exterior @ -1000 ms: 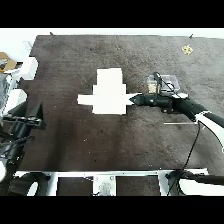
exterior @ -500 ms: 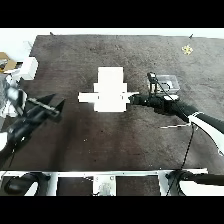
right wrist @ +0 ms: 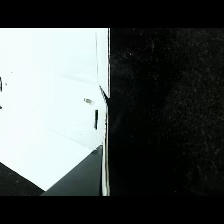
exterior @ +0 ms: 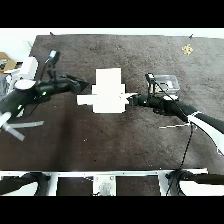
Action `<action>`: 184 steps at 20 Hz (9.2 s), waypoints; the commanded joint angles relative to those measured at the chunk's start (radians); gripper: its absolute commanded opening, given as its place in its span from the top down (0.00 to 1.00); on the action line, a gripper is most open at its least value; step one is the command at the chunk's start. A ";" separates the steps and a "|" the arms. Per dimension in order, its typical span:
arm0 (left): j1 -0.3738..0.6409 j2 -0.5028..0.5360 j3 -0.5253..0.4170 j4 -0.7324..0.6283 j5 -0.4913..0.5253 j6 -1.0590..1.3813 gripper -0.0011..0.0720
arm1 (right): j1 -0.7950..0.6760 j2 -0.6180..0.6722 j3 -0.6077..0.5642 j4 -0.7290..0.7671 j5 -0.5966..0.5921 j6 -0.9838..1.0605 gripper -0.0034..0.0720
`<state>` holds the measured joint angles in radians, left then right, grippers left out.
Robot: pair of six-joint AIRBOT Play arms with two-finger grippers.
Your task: Fold the box and place the chain.
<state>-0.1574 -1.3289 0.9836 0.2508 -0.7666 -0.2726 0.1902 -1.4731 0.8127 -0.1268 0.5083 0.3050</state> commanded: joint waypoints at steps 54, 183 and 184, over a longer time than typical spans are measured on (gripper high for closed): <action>0.014 -0.895 0.978 0.280 -0.757 0.018 0.97 | -0.224 0.139 0.009 0.019 0.106 -0.134 0.39; 0.013 -0.909 0.923 0.264 -0.583 0.595 0.97 | -0.008 -0.618 0.829 -0.397 0.613 -0.574 0.20; 0.013 -0.909 0.923 0.264 -0.583 0.595 0.97 | -0.008 -0.618 0.829 -0.397 0.613 -0.574 0.19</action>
<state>-0.1444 -2.2375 1.9060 0.5152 -1.3502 0.3225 0.1810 -2.0899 1.6405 -0.5240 1.1187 -0.2665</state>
